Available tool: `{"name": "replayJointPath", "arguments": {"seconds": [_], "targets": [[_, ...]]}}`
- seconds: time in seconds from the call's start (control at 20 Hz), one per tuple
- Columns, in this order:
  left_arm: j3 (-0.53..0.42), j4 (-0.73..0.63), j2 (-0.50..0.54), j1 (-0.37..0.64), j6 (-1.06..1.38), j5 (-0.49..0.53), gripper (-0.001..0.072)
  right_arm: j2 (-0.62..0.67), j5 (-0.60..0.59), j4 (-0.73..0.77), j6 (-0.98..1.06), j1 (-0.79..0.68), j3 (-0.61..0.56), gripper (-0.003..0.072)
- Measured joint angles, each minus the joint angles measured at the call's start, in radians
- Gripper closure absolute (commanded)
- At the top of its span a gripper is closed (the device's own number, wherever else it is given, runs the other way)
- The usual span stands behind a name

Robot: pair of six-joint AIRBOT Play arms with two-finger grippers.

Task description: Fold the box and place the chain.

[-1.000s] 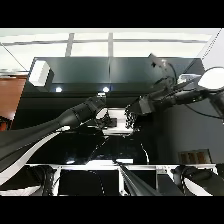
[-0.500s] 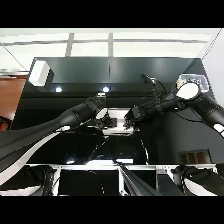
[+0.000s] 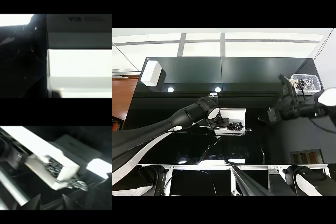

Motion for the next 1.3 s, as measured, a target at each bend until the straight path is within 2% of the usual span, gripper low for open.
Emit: {"name": "replayJointPath", "arguments": {"seconds": [0.05,0.25,0.4,0.55,0.7,0.9,1.3], "targets": [[0.000,0.000,0.000,0.000,0.000,0.000,0.0682,0.025,-0.050,-0.012,-0.024,-0.005,-0.056,-0.0029],[0.000,0.000,0.000,0.000,0.000,0.000,0.0682,0.066,-0.250,-0.041,-0.160,0.062,-0.236,-0.0027],[0.000,0.000,0.000,0.000,0.000,0.000,0.0682,0.071,-0.375,-0.077,-0.424,0.163,-0.308,-0.0024],[0.000,0.000,0.000,0.000,0.000,0.000,0.0682,0.029,-0.486,-0.019,-0.696,0.232,-0.336,-0.0019],[0.000,0.000,0.000,0.000,0.000,0.000,0.0681,-0.035,-0.528,0.076,-0.952,0.259,-0.347,-0.0019],[0.000,0.000,0.000,0.000,0.000,0.000,0.0682,-0.096,-0.558,0.177,-1.164,0.274,-0.349,-0.0018],[0.000,0.000,0.000,0.000,0.000,0.000,0.0682,-0.130,-0.632,0.204,-1.227,0.306,-0.346,-0.0017]]}}
